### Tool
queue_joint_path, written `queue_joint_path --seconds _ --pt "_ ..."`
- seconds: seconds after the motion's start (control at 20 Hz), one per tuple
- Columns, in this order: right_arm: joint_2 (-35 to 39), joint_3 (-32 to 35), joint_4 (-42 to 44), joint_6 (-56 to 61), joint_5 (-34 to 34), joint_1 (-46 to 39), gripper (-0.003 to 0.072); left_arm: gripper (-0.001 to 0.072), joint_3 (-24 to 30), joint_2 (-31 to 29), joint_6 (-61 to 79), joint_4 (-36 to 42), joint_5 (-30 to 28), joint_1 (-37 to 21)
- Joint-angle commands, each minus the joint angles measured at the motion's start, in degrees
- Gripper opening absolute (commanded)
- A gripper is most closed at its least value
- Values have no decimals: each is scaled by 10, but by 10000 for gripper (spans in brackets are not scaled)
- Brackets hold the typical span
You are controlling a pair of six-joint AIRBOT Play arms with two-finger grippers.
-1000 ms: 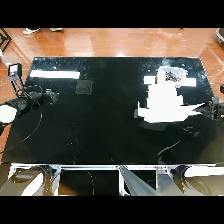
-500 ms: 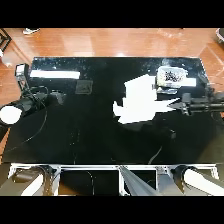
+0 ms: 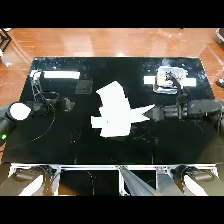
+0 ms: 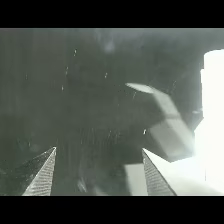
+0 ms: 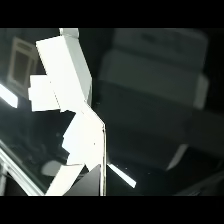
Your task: Fold the box and place the chain.
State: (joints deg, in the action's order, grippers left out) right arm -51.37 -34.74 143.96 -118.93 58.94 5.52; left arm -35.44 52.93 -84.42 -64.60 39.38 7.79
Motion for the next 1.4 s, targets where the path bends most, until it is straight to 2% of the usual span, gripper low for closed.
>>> queue_joint_path --seconds 0.0,0.2,0.3,0.4,0.55,0.9,1.1,1.35 --pt "75 59 -11 -31 -86 61 16 633 0 54 123 163 98 -53" --pt "85 82 -10 -27 -97 86 17 635 -1 163 438 407 247 -119" --pt "85 82 -10 -19 -96 94 16 635 -6 226 563 482 289 -120" --pt "85 82 -8 -9 -95 96 17 635 -17 282 653 522 301 -101" --pt "85 82 -8 7 -94 96 16 635 -60 349 701 486 318 -59" --pt "85 82 -10 38 -89 96 16 630 -158 466 753 466 465 -25" --pt "85 82 -12 46 -87 96 17 628 -183 477 753 444 477 -25" --pt "85 82 -25 50 -87 96 17 609 -187 477 755 425 473 -24"
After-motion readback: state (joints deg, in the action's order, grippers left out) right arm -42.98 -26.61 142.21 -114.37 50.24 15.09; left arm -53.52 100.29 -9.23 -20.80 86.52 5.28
